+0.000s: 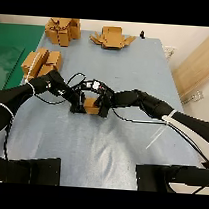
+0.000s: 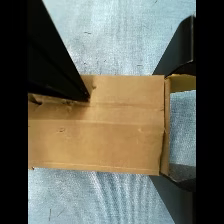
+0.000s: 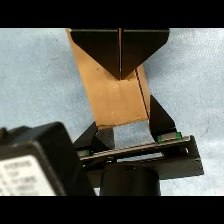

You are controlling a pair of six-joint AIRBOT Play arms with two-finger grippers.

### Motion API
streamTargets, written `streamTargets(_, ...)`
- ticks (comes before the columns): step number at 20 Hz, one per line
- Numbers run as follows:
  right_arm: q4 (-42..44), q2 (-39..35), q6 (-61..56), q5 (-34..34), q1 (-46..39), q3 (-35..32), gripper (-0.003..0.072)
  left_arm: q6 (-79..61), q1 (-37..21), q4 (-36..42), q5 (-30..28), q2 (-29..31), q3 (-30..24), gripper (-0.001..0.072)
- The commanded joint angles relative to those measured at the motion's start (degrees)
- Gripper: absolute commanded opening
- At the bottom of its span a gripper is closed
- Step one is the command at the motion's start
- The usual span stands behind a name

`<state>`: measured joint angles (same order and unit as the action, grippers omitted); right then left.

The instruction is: Fold the box.

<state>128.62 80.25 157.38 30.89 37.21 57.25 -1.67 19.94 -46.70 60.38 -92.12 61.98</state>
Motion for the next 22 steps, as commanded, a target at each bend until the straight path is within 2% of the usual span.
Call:
streamTargets(1, 0.2, 0.6, -1.6, 2.6, 0.1, -0.1, 0.0007, 0.0, 0.0, 0.0, 0.0, 0.0, 0.0, 0.0016)
streamTargets(10, 0.0, 0.7, -1.6, 2.3, 0.0, -0.1, 0.0007, 0.0, 0.0, 0.0, 0.1, 0.0, 0.0, 0.0016)
streamTargets(16, -1.1, -6.1, -2.2, 0.9, -0.1, -0.1, 0.0006, 0.1, 0.0, 0.0, 0.0, 0.0, 0.0, 0.0016)
streamTargets(19, -10.2, -10.6, -14.1, 1.0, -0.5, -0.1, 0.0006, 3.9, -0.1, 0.2, -1.4, 0.7, 0.4, 0.0011)
streamTargets(22, -31.1, -14.9, -35.3, 1.5, -0.5, -0.1, 0.0006, 15.2, -0.9, 0.2, -8.0, 4.8, 1.3, 0.0008)
